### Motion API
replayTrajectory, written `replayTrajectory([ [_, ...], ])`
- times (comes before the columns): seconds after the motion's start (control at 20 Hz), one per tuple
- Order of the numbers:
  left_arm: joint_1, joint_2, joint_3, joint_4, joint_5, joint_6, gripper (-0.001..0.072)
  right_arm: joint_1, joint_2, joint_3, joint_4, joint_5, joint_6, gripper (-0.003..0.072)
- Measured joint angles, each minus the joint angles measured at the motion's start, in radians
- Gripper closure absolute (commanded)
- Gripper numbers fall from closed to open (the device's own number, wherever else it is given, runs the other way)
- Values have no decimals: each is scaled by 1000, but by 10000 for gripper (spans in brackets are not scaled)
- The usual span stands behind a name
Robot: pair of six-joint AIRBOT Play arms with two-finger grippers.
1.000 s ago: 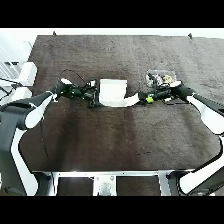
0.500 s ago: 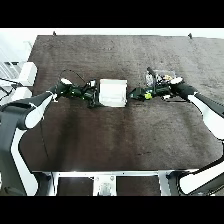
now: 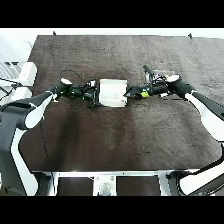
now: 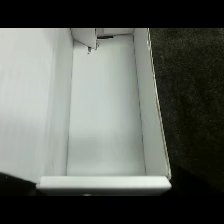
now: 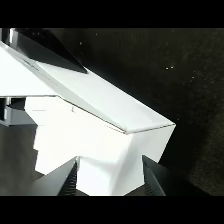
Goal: Fold the box and place the chain.
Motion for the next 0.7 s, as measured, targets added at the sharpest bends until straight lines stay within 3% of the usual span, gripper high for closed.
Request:
replayTrajectory([
  [0.7, 0, 0, 0, 0, 0, 0, 362, 161, 0, 138, -402, -60, 341, 207],
])
